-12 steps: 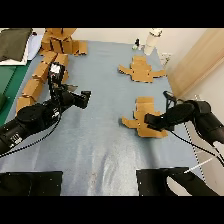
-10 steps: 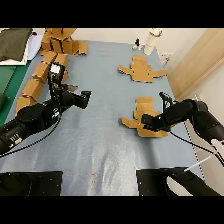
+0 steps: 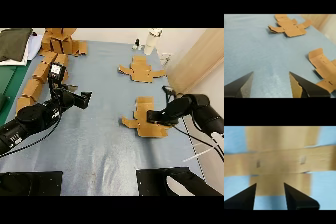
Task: Fold the box.
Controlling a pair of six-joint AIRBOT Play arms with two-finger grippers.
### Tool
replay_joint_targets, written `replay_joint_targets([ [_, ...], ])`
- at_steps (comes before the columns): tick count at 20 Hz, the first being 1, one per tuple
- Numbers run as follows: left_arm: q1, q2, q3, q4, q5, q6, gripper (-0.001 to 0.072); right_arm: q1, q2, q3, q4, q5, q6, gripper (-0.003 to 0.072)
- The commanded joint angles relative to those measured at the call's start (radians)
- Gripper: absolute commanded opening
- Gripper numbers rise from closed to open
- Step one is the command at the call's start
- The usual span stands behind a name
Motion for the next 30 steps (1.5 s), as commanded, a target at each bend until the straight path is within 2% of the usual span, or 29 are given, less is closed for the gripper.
replay_joint_targets([
  [1,0.0,0.001,0.0,0.0,0.003,0.0,0.0679,-0.091,-0.015,0.066,-0.293,-0.038,0.021,0.0563],
  [7,0.0,0.001,0.0,0.0,0.003,0.0,0.0679,-0.283,-0.111,0.071,-0.341,0.011,-0.102,0.0562],
  [13,0.001,0.001,0.0,0.0,0.004,0.0,0.0679,-0.296,-0.255,0.071,-0.243,0.114,-0.136,0.0562],
  [19,0.0,0.001,0.0,0.0,0.002,0.0,0.0679,-0.295,-0.368,0.071,-0.162,0.123,-0.166,0.0557],
  [22,0.0,0.001,0.0,0.0,-0.014,0.0,0.0679,-0.295,-0.369,0.071,-0.07,0.124,-0.217,0.0447],
  [25,0.0,0.001,0.0,0.0,-0.023,0.0,0.0679,-0.295,-0.369,0.071,-0.051,0.103,-0.223,0.0445],
  [27,0.0,0.001,0.0,0.0,-0.023,0.0,0.0679,-0.295,-0.369,0.071,-0.05,0.085,-0.224,0.0387],
  [30,0.0,0.001,0.0,0.0,-0.038,0.0,0.0679,-0.296,-0.369,0.071,-0.052,0.051,-0.23,0.0373],
])
